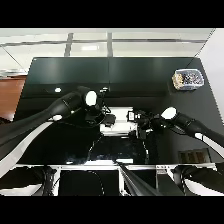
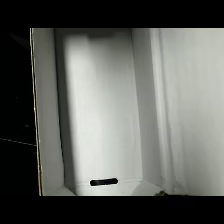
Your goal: Fold the box and place the chain.
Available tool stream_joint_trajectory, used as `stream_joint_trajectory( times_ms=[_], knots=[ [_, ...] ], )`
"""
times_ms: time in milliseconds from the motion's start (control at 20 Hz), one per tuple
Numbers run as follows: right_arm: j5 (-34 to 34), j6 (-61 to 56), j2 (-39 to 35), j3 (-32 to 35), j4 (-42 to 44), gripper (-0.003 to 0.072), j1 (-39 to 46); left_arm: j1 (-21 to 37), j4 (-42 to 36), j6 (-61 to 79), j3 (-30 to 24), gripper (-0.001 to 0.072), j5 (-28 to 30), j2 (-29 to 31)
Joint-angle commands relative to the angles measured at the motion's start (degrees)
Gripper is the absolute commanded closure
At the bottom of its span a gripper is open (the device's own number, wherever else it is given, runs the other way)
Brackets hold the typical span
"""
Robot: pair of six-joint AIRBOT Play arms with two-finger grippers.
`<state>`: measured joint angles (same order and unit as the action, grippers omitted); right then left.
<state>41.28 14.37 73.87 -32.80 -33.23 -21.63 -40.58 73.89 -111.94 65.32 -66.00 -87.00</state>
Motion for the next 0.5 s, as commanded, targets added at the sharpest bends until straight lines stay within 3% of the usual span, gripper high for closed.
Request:
stream_joint_trajectory(
  times_ms=[0,300,350,450],
  knots=[
    [0.0,0.0,0.0,0.0,0.0,0.0390,0.0,-3.4,11.6,-10.1,0.2,0.0172,0.8,0.0],
    [0.0,0.0,0.0,0.0,0.0,0.0390,0.0,-3.6,11.7,-12.4,0.2,0.0179,-3.0,-0.2],
    [0.0,0.0,0.0,0.0,0.0,0.0391,0.0,-3.6,11.7,-13.0,0.2,0.0234,-3.5,-0.2],
    [0.0,0.0,0.0,0.0,0.0,0.0391,0.0,-4.2,11.1,-15.0,0.2,0.0252,-3.3,-0.2]
  ],
)
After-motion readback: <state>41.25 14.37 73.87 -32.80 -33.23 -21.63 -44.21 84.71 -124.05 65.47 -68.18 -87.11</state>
